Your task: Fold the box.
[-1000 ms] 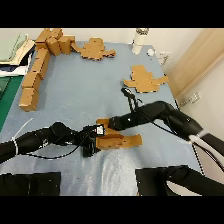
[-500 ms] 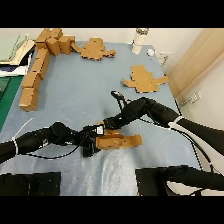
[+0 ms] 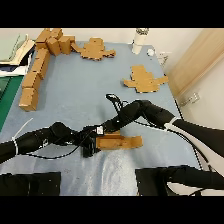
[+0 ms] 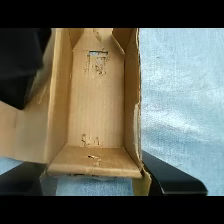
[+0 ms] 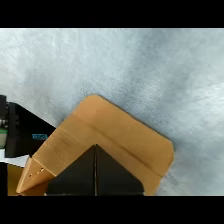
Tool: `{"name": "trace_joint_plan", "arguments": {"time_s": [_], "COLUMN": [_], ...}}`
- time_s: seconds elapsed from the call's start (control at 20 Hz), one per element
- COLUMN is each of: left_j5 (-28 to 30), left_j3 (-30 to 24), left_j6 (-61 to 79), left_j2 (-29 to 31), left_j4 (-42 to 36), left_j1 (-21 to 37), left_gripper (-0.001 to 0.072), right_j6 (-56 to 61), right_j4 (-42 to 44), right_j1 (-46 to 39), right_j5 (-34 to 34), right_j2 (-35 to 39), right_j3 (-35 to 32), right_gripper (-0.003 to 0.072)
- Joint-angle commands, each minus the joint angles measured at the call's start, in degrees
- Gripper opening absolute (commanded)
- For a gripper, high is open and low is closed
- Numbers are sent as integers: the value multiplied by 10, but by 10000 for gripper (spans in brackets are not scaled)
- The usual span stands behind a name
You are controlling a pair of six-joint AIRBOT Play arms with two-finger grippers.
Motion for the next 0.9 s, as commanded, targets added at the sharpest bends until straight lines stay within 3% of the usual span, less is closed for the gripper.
{"name": "trace_joint_plan", "arguments": {"time_s": [0.0,0.15,0.35,0.55,0.6,0.65,0.7,0.75,0.85], "left_j5": [1,1,1,1,1,1,1,1,1], "left_j3": [0,0,0,0,0,0,0,0,0], "left_j6": [0,0,0,0,0,0,0,0,0], "left_j2": [0,0,0,0,0,0,0,0,0], "left_j4": [0,0,0,0,0,0,0,0,0], "left_j1": [0,0,0,0,0,0,0,0,0], "left_gripper": [608,608,608,608,608,608,607,608,608], "right_j6": [0,6,6,-104,-143,-171,-221,-276,-346], "right_j4": [-49,-117,-161,-122,-117,-123,-136,-148,-172], "right_j1": [-16,-52,-64,-30,-18,-8,-1,3,4], "right_j5": [21,-18,-124,-199,-209,-202,-186,-162,-77], "right_j2": [53,130,215,299,318,331,337,337,337], "right_j3": [1,0,-9,-103,-139,-172,-197,-215,-235], "right_gripper": [3,3,3,3,80,370,561,651,671]}}
